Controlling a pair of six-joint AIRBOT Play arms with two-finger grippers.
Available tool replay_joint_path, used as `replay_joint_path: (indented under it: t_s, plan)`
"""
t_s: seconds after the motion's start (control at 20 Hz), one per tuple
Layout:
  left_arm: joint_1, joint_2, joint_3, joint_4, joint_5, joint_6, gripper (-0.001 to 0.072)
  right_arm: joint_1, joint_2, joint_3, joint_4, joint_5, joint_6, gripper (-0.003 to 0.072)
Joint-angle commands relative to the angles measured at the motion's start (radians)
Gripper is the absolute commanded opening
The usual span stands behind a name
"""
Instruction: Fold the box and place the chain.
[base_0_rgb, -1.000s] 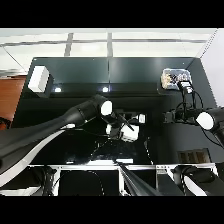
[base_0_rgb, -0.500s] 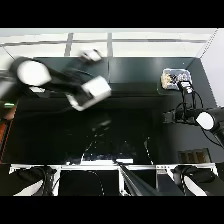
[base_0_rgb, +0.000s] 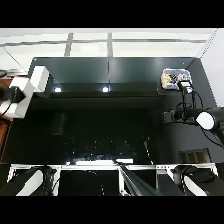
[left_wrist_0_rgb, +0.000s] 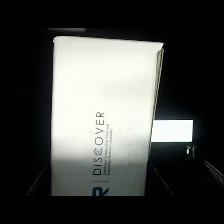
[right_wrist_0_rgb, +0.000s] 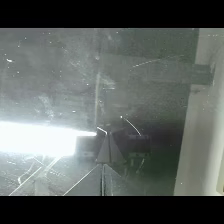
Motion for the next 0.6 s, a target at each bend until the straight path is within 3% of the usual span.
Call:
replay_joint_path:
  t_s: [0.0,0.3,0.55]
  plan:
    - [0.196,-0.020,-0.134,-0.031,0.094,-0.004,0.0292,0.000,0.001,-0.001,0.004,-0.003,0.000,0.0012]
    - [0.179,-0.166,-0.124,-0.073,0.190,0.147,0.0292,0.000,0.001,-0.001,0.010,-0.016,0.001,0.0012]
    - [0.136,-0.343,-0.030,-0.108,0.225,0.189,0.0292,0.000,0.001,-0.001,0.029,-0.045,0.001,0.0012]
